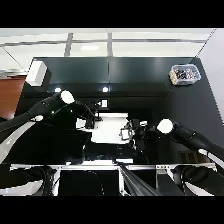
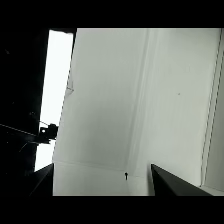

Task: Fold the box and place the chain.

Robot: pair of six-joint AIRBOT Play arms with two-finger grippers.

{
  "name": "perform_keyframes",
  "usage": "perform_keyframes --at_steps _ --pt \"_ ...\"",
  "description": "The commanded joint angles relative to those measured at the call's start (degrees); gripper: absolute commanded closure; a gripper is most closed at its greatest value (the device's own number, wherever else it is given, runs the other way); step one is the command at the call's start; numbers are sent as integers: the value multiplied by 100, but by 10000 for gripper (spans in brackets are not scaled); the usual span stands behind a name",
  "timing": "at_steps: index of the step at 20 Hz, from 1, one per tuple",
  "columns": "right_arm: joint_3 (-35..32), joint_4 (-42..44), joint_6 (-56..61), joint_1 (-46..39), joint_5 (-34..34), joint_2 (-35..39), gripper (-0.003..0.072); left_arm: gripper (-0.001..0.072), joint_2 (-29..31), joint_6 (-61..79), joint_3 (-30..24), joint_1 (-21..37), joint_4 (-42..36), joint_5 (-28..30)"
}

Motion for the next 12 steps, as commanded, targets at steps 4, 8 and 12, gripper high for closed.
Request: perform_keyframes --at_steps 4,8,12 --pt "2 74 103 -22 -55 157 -13 681 -4 0 4 -4 -2 -20" --pt "2 76 426 -256 -66 356 -13 681 -4 0 4 -4 -2 -20" --pt "4 205 428 -262 -127 393 -13 681 -4 0 4 -4 -2 -20"
